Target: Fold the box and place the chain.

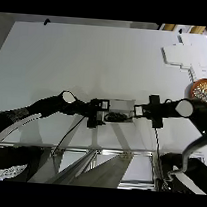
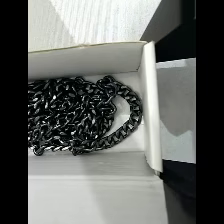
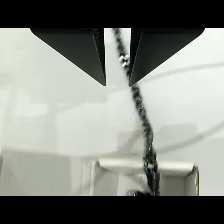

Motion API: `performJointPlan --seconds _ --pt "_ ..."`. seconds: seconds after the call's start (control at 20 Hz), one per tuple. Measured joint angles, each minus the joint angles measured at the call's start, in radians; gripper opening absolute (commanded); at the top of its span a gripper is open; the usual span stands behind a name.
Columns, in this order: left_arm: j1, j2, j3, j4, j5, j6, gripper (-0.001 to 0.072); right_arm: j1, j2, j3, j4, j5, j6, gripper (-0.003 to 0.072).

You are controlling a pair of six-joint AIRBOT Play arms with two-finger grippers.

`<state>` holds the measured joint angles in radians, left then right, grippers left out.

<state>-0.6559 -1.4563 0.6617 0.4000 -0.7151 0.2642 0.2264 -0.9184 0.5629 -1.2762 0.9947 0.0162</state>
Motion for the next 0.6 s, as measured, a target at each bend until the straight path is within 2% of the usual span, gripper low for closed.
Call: performJointPlan --seconds 0.25,0.6 --pt "0.0 0.0 0.0 0.0 0.0 0.001 0.0334 -0.1 -0.052 0.0 0.017 0.022 -0.037 0.0168" --pt "0.0 0.0 0.0 0.0 -0.002 0.001 0.0334 -0.122 -0.156 0.0 0.047 0.016 -0.048 0.0168"
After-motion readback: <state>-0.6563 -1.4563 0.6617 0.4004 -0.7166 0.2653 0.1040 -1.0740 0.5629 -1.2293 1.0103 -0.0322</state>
